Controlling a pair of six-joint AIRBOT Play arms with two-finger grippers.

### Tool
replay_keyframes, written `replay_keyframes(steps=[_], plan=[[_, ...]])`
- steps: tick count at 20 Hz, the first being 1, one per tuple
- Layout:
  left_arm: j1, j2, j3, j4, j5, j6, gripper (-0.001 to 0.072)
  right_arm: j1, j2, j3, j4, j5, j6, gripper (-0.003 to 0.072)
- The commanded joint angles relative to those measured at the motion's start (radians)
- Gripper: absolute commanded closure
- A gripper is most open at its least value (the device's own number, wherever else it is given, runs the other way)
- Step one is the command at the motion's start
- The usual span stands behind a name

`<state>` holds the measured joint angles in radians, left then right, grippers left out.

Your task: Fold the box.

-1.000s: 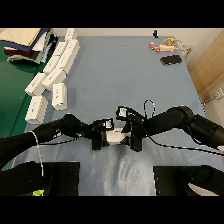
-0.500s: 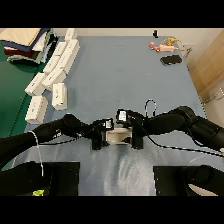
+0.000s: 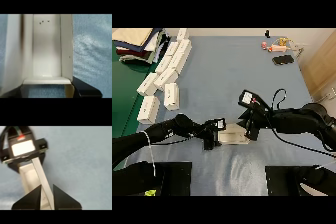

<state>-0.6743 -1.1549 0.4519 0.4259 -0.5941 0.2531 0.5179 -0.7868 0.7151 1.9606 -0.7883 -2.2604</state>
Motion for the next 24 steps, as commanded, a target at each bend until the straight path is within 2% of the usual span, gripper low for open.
replay_keyframes(steps=[1,7,8,9,13,16,18,21,22,24], plan=[[0.000,0.000,0.000,0.000,0.000,0.000,0.0183,-0.027,-0.003,0.025,-0.063,0.082,0.114,0.0467],[0.000,0.000,0.000,0.000,0.000,0.000,0.0183,-0.027,-0.108,0.030,-0.062,0.081,0.114,0.0469],[0.000,0.000,0.000,0.000,0.000,0.000,0.0183,-0.027,-0.119,0.030,-0.061,0.079,0.114,0.0556],[0.000,0.000,0.000,0.000,0.000,0.000,0.0183,-0.027,-0.127,0.029,-0.061,0.072,0.114,0.0607],[0.000,0.000,0.000,0.000,0.000,0.000,0.0183,-0.025,-0.152,0.029,-0.053,-0.049,0.081,0.0607],[0.000,0.000,0.000,0.000,0.000,0.000,0.0183,-0.025,-0.154,0.027,0.051,-0.174,0.008,0.0607],[0.000,0.000,0.000,0.000,0.000,0.000,0.0183,-0.008,-0.154,0.027,0.093,-0.195,-0.032,0.0607],[0.000,0.000,0.000,0.000,0.000,0.000,0.0183,0.033,-0.155,0.027,0.093,-0.187,-0.133,0.0568],[0.000,0.000,0.000,0.000,0.000,0.000,0.0182,0.052,-0.155,0.027,0.093,-0.187,-0.166,0.0463],[0.000,0.000,0.000,0.000,0.000,0.000,0.0183,0.095,-0.156,0.027,0.076,-0.181,-0.213,0.0428]])
